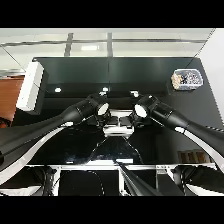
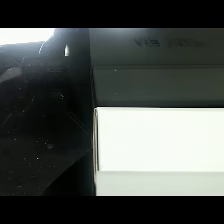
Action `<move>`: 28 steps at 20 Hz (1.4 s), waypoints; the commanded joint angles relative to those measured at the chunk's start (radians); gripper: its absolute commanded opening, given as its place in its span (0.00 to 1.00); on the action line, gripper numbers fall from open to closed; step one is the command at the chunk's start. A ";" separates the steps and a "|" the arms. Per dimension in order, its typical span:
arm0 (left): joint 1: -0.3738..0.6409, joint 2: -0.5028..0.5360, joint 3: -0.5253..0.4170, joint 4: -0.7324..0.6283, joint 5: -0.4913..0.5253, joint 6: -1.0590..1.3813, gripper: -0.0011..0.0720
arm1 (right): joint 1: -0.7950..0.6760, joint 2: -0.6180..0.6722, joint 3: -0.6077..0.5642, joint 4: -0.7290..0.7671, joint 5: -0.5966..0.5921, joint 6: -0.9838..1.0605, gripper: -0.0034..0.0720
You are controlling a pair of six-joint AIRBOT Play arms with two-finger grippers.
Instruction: Fold the box and place the chain.
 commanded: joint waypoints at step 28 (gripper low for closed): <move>0.006 0.000 0.001 -0.001 -0.001 -0.001 0.05 | -0.968 -0.581 0.890 -0.192 0.097 -0.215 0.88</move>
